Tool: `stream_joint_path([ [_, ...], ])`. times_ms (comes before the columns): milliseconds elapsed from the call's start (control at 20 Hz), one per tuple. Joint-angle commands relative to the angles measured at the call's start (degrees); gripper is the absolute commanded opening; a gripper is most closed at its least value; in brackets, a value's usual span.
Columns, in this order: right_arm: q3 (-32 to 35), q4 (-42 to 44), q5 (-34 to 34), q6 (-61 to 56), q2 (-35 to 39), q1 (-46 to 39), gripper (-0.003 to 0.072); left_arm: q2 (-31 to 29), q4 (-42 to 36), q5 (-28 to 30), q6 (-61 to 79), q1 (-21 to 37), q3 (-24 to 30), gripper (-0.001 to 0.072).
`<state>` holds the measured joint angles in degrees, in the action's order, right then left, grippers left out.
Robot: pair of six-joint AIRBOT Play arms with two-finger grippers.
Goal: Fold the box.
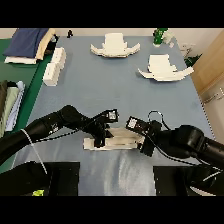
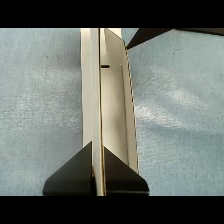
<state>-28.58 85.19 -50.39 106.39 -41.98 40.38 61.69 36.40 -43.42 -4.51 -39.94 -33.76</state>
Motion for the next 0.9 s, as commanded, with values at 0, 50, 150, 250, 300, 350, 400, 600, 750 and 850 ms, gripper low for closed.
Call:
stream_joint_path([
  [0, 0.22, 20.81, 0.55, 30.82, -0.98, -10.10, 0.0720, 0.02, 0.00, -0.11, 0.00, 0.02, 0.02, 0.0016],
  [50, 0.22, 26.10, -0.66, 37.38, -2.08, -12.98, 0.0720, 0.02, 0.02, -0.11, 0.00, 0.02, 0.02, 0.0015],
  [150, 0.22, 34.40, -2.99, 48.83, -4.90, -17.07, 0.0720, 0.02, 0.00, -0.11, 0.00, 0.02, 0.02, 0.0016],
  [250, 0.22, 39.30, -4.42, 55.17, -8.72, -19.21, 0.0720, 0.02, 0.02, -0.11, 0.00, 0.02, 0.02, 0.0015],
  [300, 0.22, 40.98, -4.63, 56.70, -10.62, -19.76, 0.0720, 0.02, 0.02, -0.11, 0.00, 0.02, 0.02, 0.0016],
  [350, 0.22, 42.73, -4.55, 58.45, -12.31, -20.11, 0.0720, 0.02, 0.02, -0.13, 0.00, 0.02, 0.02, 0.0016],
  [400, 0.22, 43.76, -3.85, 59.87, -13.38, -20.13, 0.0720, 0.02, 0.02, -0.11, 0.00, 0.02, 0.02, 0.0016],
  [600, 0.31, 44.76, -2.19, 60.63, -14.08, -21.07, 0.0720, 0.02, 0.02, -0.11, 0.00, 0.02, 0.02, 0.0016],
  [750, 2.10, 49.72, -2.16, 64.35, -14.01, -23.65, 0.0720, 0.02, 0.02, -0.11, 0.00, 0.02, 0.02, 0.0016],
  [850, 2.45, 51.23, -2.12, 65.61, -14.01, -24.00, 0.0720, 0.02, 0.02, -0.13, 0.00, 0.02, 0.02, 0.0016],
])
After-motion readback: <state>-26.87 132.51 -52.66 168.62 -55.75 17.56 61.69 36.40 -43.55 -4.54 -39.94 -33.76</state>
